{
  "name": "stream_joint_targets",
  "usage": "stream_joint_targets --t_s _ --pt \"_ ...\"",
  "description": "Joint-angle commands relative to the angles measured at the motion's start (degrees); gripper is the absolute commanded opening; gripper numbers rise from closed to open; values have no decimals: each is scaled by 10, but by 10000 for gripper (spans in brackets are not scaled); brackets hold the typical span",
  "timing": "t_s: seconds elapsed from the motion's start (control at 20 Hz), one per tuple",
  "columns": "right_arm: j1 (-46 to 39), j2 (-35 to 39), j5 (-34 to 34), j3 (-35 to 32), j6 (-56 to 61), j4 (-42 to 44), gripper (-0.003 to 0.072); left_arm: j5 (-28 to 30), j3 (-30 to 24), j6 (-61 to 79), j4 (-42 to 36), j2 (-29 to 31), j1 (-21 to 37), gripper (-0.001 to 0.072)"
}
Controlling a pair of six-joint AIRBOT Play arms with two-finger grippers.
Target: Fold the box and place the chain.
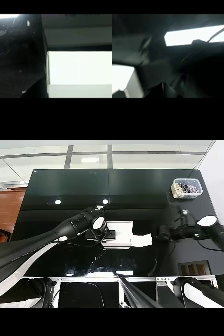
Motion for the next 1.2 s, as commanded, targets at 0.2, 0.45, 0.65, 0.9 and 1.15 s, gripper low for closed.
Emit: stream_joint_targets --t_s 0.2,0.45,0.65,0.9,1.15 --pt "126 -66 22 16 -175 168 14 0 0 0 2 0 0 31" --pt "99 -65 106 96 -122 132 369 2 0 0 2 0 0 31" --pt "102 -65 135 115 -108 143 572 3 0 0 2 0 0 31" --pt "131 -65 115 115 -85 143 473 12 0 0 2 -1 0 31" --pt "165 -65 94 115 -54 113 425 16 0 0 2 -1 0 31"
